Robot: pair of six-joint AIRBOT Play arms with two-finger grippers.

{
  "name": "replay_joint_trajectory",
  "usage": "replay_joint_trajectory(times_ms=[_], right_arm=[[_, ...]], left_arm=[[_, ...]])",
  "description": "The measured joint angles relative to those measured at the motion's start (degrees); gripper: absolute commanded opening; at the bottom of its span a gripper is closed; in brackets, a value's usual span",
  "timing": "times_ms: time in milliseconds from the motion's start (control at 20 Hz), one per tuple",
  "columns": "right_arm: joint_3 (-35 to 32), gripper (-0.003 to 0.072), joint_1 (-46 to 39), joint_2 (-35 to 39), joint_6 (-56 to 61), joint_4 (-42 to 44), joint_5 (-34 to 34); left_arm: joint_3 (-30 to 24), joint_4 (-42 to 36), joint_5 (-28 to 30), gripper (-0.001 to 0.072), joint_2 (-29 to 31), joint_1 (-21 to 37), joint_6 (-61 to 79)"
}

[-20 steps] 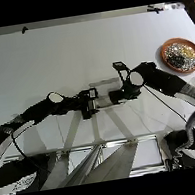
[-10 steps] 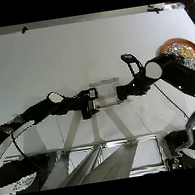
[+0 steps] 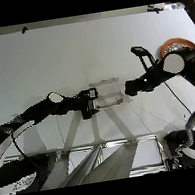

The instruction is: Fold the box and place the chain.

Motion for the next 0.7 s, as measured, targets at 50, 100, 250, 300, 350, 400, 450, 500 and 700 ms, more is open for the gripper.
replay_joint_trajectory(times_ms=[50, 100, 250, 300, 350, 400, 450, 500, 700], right_arm=[[-0.04, 0.0281, -1.27, 1.18, -0.96, 0.02, 0.22], [-0.2, 0.0246, -2.62, 2.21, -2.12, -0.02, 0.57], [-1.84, 0.0035, -7.61, 4.39, -5.38, -0.04, 1.77], [-2.8, 0.0012, -9.22, 4.72, -6.47, -0.07, 1.97], [-4.04, 0.0012, -10.91, 5.01, -7.5, -0.07, 2.03], [-5.27, 0.0012, -12.41, 5.22, -8.41, -0.02, 1.92], [-6.69, 0.0012, -14.1, 5.35, -9.44, 0.02, 1.57], [-7.98, 0.0011, -15.67, 5.46, -10.21, 0.11, 0.85], [-13.79, 0.001, -21.03, 5.29, -14.4, 2.67, -4.5]], left_arm=[[0.0, 0.0, 0.0, 0.0152, 0.0, 0.0, 0.0], [0.0, 0.0, -0.02, 0.0152, 0.0, 0.0, -0.02], [0.0, 0.0, 0.0, 0.0152, 0.02, 0.0, 0.0], [0.0, 0.0, -0.02, 0.0152, 0.02, 0.0, -0.02], [0.0, 0.0, -0.02, 0.0152, 0.02, 0.0, -0.02], [0.0, 0.0, -0.02, 0.0152, 0.0, 0.0, -0.02], [0.0, 0.0, 0.0, 0.0152, 0.02, 0.0, 0.0], [0.0, 0.0, 0.0, 0.0152, 0.02, 0.0, -0.02], [0.0, 0.0, -0.02, 0.0152, 0.0, 0.0, -0.02]])
